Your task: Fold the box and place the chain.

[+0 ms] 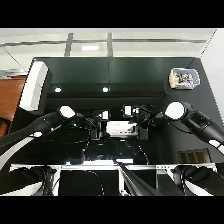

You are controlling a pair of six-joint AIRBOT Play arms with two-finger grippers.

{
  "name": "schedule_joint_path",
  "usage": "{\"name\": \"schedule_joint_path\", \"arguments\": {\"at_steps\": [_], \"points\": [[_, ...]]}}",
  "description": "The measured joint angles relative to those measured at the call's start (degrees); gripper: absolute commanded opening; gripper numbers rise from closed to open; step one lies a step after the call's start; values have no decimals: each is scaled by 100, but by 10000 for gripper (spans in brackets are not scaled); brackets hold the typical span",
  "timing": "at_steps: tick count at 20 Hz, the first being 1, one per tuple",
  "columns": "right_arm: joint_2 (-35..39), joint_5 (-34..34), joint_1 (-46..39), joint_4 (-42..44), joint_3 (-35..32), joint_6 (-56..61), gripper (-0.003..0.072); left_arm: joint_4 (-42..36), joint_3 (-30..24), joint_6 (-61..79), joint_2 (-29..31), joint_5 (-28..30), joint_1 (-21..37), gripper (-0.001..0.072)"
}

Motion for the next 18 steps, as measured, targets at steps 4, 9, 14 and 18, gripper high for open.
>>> {"name": "schedule_joint_path", "arguments": {"at_steps": [4, 9, 14, 18], "points": [[2, -11, 17, 2, -50, 0, 310, 0, 0, 0, 0, -2, 0, 464], [2, -9, 22, 4, -74, -2, 311, 0, 0, -9, 0, -2, 0, 464], [0, 20, 24, 4, -131, -2, 410, 0, 0, -9, 0, -4, 0, 464], [9, 0, 24, 0, -144, -2, 409, 0, 0, -9, 0, -4, 0, 464]]}}
